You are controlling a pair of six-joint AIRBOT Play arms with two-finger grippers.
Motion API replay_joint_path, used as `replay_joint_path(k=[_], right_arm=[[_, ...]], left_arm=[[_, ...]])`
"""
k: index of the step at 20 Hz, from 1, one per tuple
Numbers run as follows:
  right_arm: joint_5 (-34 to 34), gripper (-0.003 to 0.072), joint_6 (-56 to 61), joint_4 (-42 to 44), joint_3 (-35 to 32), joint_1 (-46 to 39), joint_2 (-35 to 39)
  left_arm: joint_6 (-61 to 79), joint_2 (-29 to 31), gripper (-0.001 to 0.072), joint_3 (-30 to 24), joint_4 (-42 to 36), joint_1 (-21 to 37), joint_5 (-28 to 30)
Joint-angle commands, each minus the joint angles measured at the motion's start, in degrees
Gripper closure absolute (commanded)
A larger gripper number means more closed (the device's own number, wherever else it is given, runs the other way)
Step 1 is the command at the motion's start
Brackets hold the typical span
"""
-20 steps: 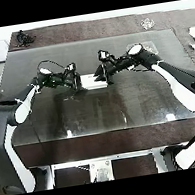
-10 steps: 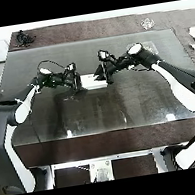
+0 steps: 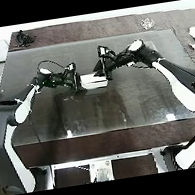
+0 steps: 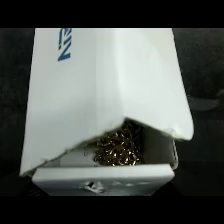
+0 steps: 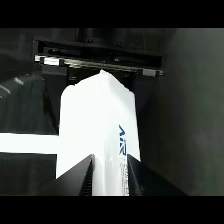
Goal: Fold the box and place the chain.
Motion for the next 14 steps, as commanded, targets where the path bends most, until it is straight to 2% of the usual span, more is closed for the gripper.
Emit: replay_joint_path(k=[1,12,14], right_arm=[[0.0,0.0419,0.0,0.0,0.8,0.0,-0.2],[-0.8,0.0417,0.0,-0.9,0.9,0.1,-2.1],[1.4,0.0418,1.2,-0.9,0.9,0.0,-2.1]], left_arm=[[0.0,0.0,0.0070,0.0,0.0,0.0,0.0],[0.0,0.0,0.0070,0.0,0.0,0.0,0.0],[0.0,0.0,0.0070,0.0,0.0,0.0,0.0]])
